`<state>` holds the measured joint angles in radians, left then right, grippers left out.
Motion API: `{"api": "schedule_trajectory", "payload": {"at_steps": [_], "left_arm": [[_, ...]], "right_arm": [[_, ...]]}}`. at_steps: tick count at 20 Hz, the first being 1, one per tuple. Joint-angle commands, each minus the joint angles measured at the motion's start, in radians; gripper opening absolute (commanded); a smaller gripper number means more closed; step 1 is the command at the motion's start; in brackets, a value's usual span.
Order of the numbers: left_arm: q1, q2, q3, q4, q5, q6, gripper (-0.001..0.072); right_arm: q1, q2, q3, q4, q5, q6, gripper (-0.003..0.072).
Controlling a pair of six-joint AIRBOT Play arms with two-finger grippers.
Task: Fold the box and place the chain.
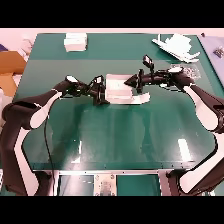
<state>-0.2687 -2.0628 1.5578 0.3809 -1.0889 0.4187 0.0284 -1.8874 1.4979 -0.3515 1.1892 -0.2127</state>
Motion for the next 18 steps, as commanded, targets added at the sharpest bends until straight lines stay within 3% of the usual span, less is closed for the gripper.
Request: {"api": "schedule_trajectory", "payload": {"at_steps": [1, 14, 18], "left_arm": [[0.000, 0.000, 0.000, 0.000, 0.000, 0.000, 0.0362], [0.000, 0.000, 0.000, 0.000, 0.000, 0.000, 0.0362], [0.000, 0.000, 0.000, 0.000, 0.000, 0.000, 0.0362]], "right_arm": [[0.001, -0.039, 0.035, -0.016, -0.013, -0.006, 0.0009], [0.005, -0.086, 0.047, -0.103, 0.010, -0.008, 0.0010], [0.008, -0.017, 0.103, -0.105, 0.097, 0.059, 0.0011]]}}
